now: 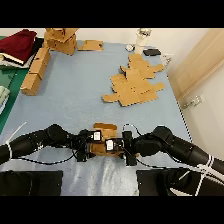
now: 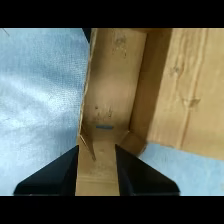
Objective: Fold the box.
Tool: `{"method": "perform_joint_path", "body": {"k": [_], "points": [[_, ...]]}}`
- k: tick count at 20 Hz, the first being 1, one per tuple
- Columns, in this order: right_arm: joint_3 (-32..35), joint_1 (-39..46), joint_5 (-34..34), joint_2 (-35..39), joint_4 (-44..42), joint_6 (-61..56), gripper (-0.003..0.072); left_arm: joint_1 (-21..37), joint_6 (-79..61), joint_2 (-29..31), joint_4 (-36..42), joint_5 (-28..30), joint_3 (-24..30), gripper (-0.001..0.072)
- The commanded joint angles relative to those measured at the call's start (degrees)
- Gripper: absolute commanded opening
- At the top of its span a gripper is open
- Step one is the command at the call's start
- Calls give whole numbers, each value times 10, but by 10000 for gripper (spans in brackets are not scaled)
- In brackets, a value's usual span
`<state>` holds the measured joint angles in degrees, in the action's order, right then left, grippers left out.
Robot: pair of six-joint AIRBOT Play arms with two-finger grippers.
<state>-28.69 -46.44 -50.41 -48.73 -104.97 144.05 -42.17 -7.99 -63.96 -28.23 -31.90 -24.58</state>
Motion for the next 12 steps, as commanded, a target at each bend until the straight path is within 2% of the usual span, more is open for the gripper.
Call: {"method": "perform_joint_path", "body": {"k": [1,5,6,7,8,12], "points": [[-1,-1,-30,20,22,-43,369,0,0,0,0,0,-1,613],[1,-1,-75,34,25,-113,369,0,0,0,0,0,-1,613],[4,0,-69,34,29,-122,403,0,0,0,0,0,-1,613],[5,0,-55,33,37,-123,503,0,0,0,0,0,-1,613],[5,0,-33,33,48,-127,568,0,0,0,0,0,-1,613],[5,0,37,17,68,-127,574,0,0,0,0,0,-1,613]]}}
